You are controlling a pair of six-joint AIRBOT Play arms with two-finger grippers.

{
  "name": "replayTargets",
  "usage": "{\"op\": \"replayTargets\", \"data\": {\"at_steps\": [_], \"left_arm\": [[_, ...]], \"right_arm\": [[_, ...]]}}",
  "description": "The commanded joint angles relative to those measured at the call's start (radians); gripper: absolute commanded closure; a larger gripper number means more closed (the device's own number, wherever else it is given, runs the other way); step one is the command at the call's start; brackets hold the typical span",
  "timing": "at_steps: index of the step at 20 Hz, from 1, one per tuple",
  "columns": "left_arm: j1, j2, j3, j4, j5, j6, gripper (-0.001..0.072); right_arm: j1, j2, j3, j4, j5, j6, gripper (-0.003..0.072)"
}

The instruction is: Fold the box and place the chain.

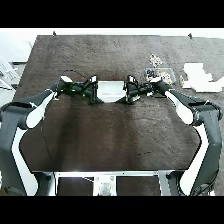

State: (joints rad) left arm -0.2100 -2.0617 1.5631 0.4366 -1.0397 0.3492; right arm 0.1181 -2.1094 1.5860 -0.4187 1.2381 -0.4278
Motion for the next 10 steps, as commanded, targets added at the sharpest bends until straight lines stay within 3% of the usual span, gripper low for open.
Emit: {"op": "replayTargets", "data": {"at_steps": [1, 8, 9, 10], "left_arm": [[0.001, 0.000, 0.000, 0.000, 0.003, 0.000, 0.0298], [0.001, 0.000, 0.000, 0.000, 0.003, 0.000, 0.0298], [0.001, 0.000, 0.000, 0.000, 0.003, 0.000, 0.0298], [0.001, 0.000, 0.000, 0.000, 0.003, 0.000, 0.0298]], "right_arm": [[0.001, 0.001, 0.000, 0.000, 0.002, 0.000, 0.0106], [0.003, 0.001, 0.000, 0.011, 0.002, 0.001, 0.0105], [0.002, 0.001, 0.000, 0.011, 0.002, 0.000, 0.0090], [0.001, 0.003, 0.000, 0.003, 0.002, 0.000, -0.0007]]}}
